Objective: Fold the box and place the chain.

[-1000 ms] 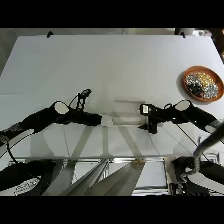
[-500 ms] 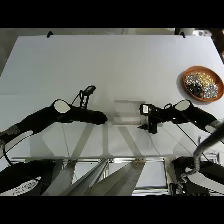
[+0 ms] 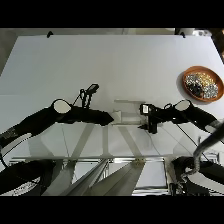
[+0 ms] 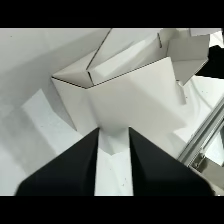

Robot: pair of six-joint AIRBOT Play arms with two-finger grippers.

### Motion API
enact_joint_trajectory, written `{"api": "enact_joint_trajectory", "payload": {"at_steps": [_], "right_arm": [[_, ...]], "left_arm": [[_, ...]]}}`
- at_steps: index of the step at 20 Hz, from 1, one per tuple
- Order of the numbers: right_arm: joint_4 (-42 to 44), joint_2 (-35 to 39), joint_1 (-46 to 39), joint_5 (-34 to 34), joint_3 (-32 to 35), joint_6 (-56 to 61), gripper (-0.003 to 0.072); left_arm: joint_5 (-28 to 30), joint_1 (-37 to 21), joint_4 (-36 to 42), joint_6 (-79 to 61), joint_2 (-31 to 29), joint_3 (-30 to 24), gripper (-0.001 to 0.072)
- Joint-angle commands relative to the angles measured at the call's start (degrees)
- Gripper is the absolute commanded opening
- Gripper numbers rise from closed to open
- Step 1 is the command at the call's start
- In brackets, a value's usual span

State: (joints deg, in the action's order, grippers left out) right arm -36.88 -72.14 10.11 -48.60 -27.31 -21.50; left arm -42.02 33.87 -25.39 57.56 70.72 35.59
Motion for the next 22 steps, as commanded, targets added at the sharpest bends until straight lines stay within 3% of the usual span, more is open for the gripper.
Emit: {"api": "enact_joint_trajectory", "payload": {"at_steps": [1, 5, 7, 8, 15, 22], "right_arm": [[0.0, 0.0, 0.0, 0.0, 0.0, 0.0, 0.0463], [0.0, 0.0, 0.0, 0.0, 0.0, 0.0, 0.0463], [0.0, 0.0, 0.0, 0.0, 0.0, 0.0, 0.0463], [0.0, 0.0, 0.0, 0.0, 0.0, 0.0, 0.0463], [0.0, 0.0, 0.0, 0.0, 0.0, 0.0, 0.0463], [0.0, 0.0, 0.0, 0.0, 0.0, 0.0, 0.0463]], "left_arm": [[0.0, 0.8, 0.5, 0.1, -0.1, 0.1, 0.0293], [1.2, 0.9, 0.4, 0.7, -0.1, 0.1, 0.0303], [2.8, 0.9, -0.7, 3.4, -0.1, 0.1, 0.0485], [3.5, 0.9, -1.8, 4.0, -0.1, 0.1, 0.0495], [4.5, 1.9, -5.0, 8.3, 0.1, 0.7, 0.0495], [0.4, 4.9, -16.6, 21.5, 6.3, 9.2, 0.0495]]}}
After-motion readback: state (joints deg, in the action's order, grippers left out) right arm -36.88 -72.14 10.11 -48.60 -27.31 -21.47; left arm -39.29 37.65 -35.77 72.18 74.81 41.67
